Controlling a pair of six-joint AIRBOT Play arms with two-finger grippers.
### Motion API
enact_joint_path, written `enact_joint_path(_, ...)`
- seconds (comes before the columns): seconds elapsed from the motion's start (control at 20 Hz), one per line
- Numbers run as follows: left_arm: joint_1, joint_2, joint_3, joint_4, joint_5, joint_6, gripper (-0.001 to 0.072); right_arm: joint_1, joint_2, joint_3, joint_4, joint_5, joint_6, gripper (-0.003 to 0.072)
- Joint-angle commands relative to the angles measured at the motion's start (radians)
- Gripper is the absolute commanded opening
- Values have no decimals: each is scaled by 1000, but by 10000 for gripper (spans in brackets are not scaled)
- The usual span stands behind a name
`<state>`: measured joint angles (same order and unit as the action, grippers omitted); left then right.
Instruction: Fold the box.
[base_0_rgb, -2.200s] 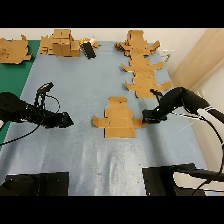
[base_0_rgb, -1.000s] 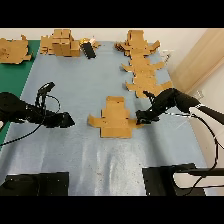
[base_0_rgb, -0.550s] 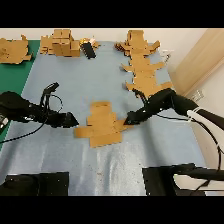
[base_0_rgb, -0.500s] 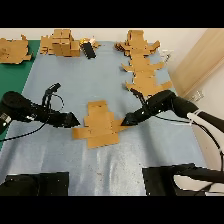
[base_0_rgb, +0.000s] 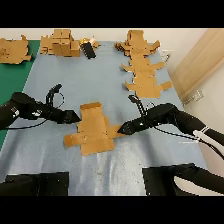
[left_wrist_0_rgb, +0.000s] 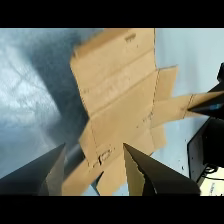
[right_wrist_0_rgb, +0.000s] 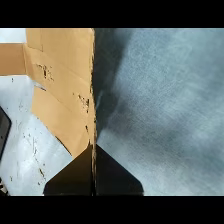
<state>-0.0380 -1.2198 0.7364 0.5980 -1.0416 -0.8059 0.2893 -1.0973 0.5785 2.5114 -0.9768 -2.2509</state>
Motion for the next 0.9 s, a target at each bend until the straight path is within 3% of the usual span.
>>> enact_joint_path(0.0,8,-76,42,-57,16,84,522,6,12,-19,-3,16,-10,-2)
enact_joint_path(0.25,6,-211,107,-101,-32,165,521,6,12,-19,-10,17,-9,-2)
enact_joint_path(0.45,6,-291,123,-264,-105,323,521,6,12,-19,-13,19,-8,-2)
enact_joint_path(0.85,-19,-404,198,-270,-201,363,521,6,12,-19,-21,21,18,-2)
